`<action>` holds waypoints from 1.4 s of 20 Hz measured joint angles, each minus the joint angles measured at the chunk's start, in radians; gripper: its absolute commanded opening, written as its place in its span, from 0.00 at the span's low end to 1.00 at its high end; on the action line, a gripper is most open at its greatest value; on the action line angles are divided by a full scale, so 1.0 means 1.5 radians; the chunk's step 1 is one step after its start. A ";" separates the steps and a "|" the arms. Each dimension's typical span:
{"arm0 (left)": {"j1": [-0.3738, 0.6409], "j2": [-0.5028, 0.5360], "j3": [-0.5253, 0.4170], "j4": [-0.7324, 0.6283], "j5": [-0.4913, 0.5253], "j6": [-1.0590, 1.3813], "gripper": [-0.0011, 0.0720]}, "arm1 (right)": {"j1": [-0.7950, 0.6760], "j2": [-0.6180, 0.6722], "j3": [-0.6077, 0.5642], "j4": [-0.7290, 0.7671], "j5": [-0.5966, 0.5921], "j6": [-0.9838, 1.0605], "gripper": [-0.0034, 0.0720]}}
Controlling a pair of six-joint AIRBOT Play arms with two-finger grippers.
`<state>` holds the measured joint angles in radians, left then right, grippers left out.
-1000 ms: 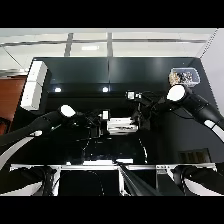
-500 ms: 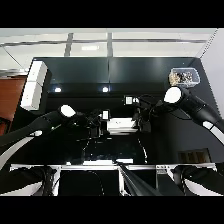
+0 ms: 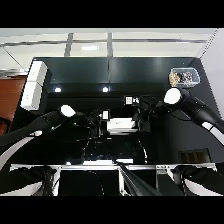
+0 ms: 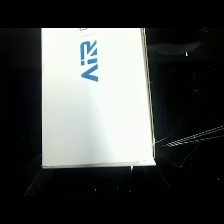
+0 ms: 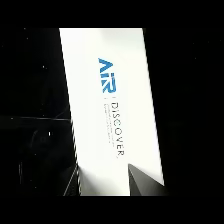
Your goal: Fold the box and place the chain.
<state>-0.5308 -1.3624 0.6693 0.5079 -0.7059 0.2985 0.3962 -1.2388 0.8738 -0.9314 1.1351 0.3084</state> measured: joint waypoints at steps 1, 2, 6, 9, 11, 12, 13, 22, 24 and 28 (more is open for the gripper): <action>0.000 0.000 0.000 0.000 0.000 0.000 0.50 | 0.000 0.003 0.000 -0.003 0.001 0.011 0.54; 0.000 0.000 0.000 0.000 0.000 0.000 0.49 | 0.000 0.008 0.000 -0.009 0.001 0.026 0.54; 0.000 0.000 0.000 0.000 0.000 -0.002 0.49 | 0.000 0.047 -0.001 -0.007 0.004 0.136 0.36; 0.000 0.000 0.000 0.000 0.000 -0.002 0.49 | 0.000 0.067 -0.006 -0.002 0.025 0.287 0.06; 0.000 0.000 0.000 0.000 0.000 -0.002 0.50 | 0.000 0.072 -0.029 0.027 0.035 0.372 0.06; 0.000 0.000 0.000 0.000 0.000 -0.002 0.50 | 0.000 0.074 -0.048 0.066 0.030 0.401 0.06; 0.000 0.000 0.000 0.000 0.000 -0.001 0.50 | 0.000 0.076 -0.067 0.112 0.018 0.417 0.06; 0.000 0.000 0.000 0.000 0.000 -0.001 0.50 | 0.000 0.052 -0.147 0.343 -0.107 0.467 0.06; 0.000 0.000 0.000 0.000 0.000 -0.001 0.50 | 0.000 0.040 -0.150 0.338 -0.121 0.476 0.06; 0.000 0.000 0.000 0.000 0.000 -0.001 0.50 | 0.000 0.020 -0.152 0.324 -0.135 0.489 0.06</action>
<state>-0.5308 -1.3624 0.6693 0.5076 -0.7059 0.2970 0.3965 -1.2083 0.6464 -0.4454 0.9321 1.0416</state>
